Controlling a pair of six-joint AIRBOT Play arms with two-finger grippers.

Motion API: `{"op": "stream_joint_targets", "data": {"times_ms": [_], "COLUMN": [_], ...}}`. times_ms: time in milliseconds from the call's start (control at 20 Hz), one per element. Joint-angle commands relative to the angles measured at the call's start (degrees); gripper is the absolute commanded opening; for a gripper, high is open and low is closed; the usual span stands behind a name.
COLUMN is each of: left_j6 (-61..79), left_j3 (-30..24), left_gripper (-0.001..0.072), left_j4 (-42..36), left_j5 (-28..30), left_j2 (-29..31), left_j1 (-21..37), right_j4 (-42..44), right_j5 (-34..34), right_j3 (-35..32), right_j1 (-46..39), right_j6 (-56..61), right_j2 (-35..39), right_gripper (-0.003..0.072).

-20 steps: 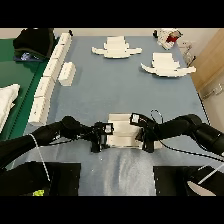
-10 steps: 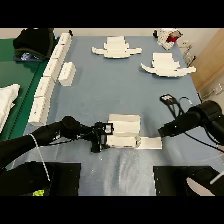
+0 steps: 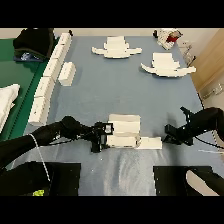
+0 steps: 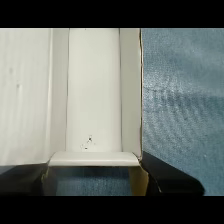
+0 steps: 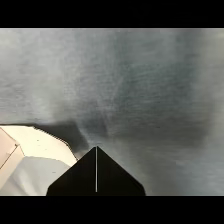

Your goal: Fold the box.

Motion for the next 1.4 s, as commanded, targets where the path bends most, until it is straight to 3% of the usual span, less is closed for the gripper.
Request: {"op": "stream_joint_targets", "data": {"times_ms": [0, 450, 900, 1050, 1150, 1200, 1250, 1350], "left_j6": [0.0, 0.0, 0.0, 0.0, 0.0, 0.0, 0.0, 0.0], "left_j3": [0.1, 0.1, 0.1, 0.1, 0.1, 0.0, 0.0, 0.1], "left_gripper": [0.0512, 0.0512, 0.0512, 0.0512, 0.0511, 0.0512, 0.0512, 0.0512], "left_j4": [0.0, 0.0, 0.0, 0.0, 0.0, 0.0, 0.0, 0.0], "left_j5": [0.0, 0.0, 0.0, 0.0, 0.0, 0.0, 0.0, 0.0], "left_j2": [0.0, 0.0, 0.0, 0.0, 0.0, 0.0, 0.0, 0.0], "left_j1": [0.0, 0.0, 0.0, 0.0, 0.0, 0.0, 0.0, 0.0], "right_j4": [7.0, 22.6, 23.7, 23.5, 23.5, 23.5, 23.5, 22.9], "right_j5": [1.1, 1.6, 1.7, 2.3, 3.5, 4.1, 5.2, 7.6], "right_j3": [-4.1, -7.3, -5.1, -3.7, -2.6, -2.2, -2.0, -2.0], "right_j1": [-2.1, 1.8, 8.8, 11.8, 13.6, 14.5, 15.5, 17.8], "right_j6": [-4.3, -14.0, -14.5, -15.3, -15.8, -16.1, -16.0, -15.6], "right_j2": [-0.7, -0.7, 4.4, 6.1, 6.2, 6.2, 6.2, 6.2], "right_gripper": [0.0001, 0.0001, 0.001, 0.0222, 0.0248, 0.0306, 0.0482, 0.0483]}}
